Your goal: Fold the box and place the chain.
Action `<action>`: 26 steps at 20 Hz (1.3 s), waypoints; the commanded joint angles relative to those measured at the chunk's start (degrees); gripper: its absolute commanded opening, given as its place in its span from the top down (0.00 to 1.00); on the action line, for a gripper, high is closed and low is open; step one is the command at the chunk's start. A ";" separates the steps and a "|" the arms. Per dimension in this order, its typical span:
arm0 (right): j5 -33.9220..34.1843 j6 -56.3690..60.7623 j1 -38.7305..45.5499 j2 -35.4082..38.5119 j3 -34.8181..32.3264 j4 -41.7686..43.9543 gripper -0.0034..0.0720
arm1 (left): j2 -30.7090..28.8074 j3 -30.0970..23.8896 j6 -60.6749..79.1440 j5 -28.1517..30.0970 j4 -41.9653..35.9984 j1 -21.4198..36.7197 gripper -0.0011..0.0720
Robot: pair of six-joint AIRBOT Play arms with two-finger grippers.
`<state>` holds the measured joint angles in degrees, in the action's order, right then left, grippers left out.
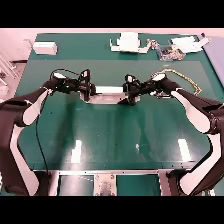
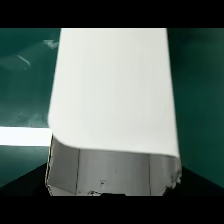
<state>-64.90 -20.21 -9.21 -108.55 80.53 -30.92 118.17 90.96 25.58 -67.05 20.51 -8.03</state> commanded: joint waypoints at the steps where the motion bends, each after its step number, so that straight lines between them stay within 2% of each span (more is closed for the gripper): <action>1: -0.09 0.02 -0.09 -1.01 0.11 0.48 0.06 | 0.04 -0.02 -0.07 0.22 0.35 -0.02 0.96; 11: -0.13 -1.27 -0.11 -2.27 0.74 3.26 0.06 | 0.04 -0.02 -0.07 0.20 0.31 -0.02 0.96; 26: -0.33 -1.40 -0.09 -3.78 2.58 2.51 0.07 | 0.04 -0.02 -0.09 0.13 0.28 -0.02 0.96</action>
